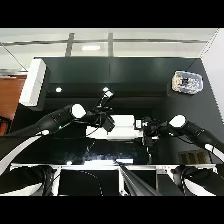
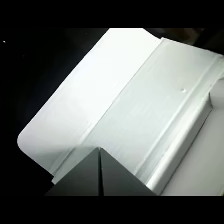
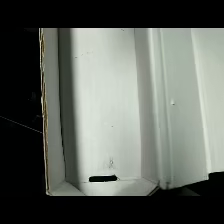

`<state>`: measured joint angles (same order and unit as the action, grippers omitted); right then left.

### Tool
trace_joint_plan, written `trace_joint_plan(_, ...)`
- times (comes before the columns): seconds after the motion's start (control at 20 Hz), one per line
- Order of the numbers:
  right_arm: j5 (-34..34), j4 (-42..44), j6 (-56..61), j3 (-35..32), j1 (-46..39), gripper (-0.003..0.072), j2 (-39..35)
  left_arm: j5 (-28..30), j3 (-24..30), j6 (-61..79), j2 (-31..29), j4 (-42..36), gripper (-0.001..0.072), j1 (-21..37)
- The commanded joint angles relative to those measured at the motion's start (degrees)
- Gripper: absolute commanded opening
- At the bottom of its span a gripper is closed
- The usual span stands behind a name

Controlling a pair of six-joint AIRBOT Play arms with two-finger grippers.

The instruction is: Fold the box and place the chain.

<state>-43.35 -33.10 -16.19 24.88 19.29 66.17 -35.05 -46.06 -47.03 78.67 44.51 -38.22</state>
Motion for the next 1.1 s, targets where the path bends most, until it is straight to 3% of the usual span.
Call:
trace_joint_plan(0.0,0.1,0.1,0.1,0.0,0.0,0.0205,0.0,-1.0,-2.8,-1.6,-1.0,6.0,0.0028,1.1)
trace_joint_plan(0.25,0.1,0.1,0.1,0.0,0.0,0.0205,0.0,-12.6,-3.5,-9.4,-10.5,13.1,0.0028,6.9)
trace_joint_plan(0.55,0.1,0.0,0.1,0.0,0.0,0.0205,0.0,-12.2,11.0,-6.9,-23.8,7.5,0.0031,17.9)
trace_joint_plan(0.65,0.1,0.0,0.1,0.0,0.0,0.0205,0.0,-18.6,12.1,4.5,-23.4,1.4,0.0037,20.1)
trace_joint_plan(0.7,0.1,0.0,0.1,0.0,0.0,0.0205,0.0,-21.8,12.2,11.5,-22.7,0.8,0.0258,19.7)
trace_joint_plan(0.75,0.1,0.0,0.1,0.0,0.0,0.0205,0.0,-22.9,12.3,18.8,-22.2,0.9,0.0628,18.5)
trace_joint_plan(0.8,0.1,0.0,0.1,0.0,0.0,0.0206,0.0,-22.4,12.4,25.9,-21.6,1.5,0.071,16.9)
trace_joint_plan(0.95,0.1,0.0,0.1,0.0,0.0,0.0206,0.0,-16.0,12.3,41.9,-20.0,1.7,0.0708,11.6)
trace_joint_plan(1.05,0.1,0.0,0.1,0.0,0.0,0.0205,0.0,-11.6,12.3,43.2,-17.8,1.7,0.0706,9.2)
